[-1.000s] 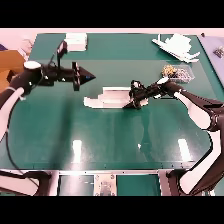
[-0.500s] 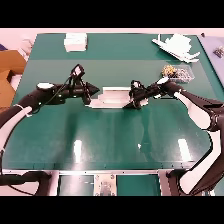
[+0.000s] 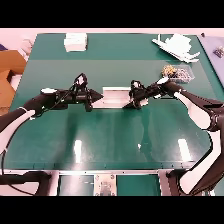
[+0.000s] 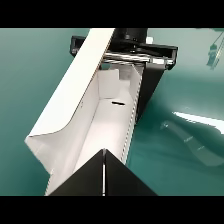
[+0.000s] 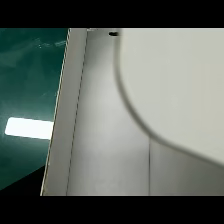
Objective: Fold the box and place the chain.
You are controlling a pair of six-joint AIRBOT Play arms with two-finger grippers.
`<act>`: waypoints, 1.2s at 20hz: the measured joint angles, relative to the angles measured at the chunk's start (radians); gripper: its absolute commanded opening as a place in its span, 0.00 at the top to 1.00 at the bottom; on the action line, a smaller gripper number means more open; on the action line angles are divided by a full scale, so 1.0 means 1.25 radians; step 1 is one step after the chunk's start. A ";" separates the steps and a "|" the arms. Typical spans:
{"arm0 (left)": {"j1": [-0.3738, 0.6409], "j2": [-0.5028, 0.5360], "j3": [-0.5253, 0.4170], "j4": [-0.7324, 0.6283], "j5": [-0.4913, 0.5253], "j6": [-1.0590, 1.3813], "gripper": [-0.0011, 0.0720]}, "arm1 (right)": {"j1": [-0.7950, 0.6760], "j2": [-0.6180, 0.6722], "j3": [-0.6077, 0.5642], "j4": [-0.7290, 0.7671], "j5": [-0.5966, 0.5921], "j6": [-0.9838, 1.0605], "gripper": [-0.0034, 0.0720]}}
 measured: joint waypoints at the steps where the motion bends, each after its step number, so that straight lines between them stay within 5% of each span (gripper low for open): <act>1: 0.000 -0.009 0.006 -0.008 -0.005 0.008 0.97 | 0.000 0.000 0.000 0.000 0.000 0.000 0.23; 9: 0.000 -0.120 0.137 -0.021 -0.036 -0.017 0.97 | 0.000 0.000 0.000 0.000 0.000 0.000 0.23; 24: -0.001 -0.222 0.276 0.028 0.076 -0.210 0.97 | 0.000 0.000 0.000 0.001 -0.001 0.001 0.23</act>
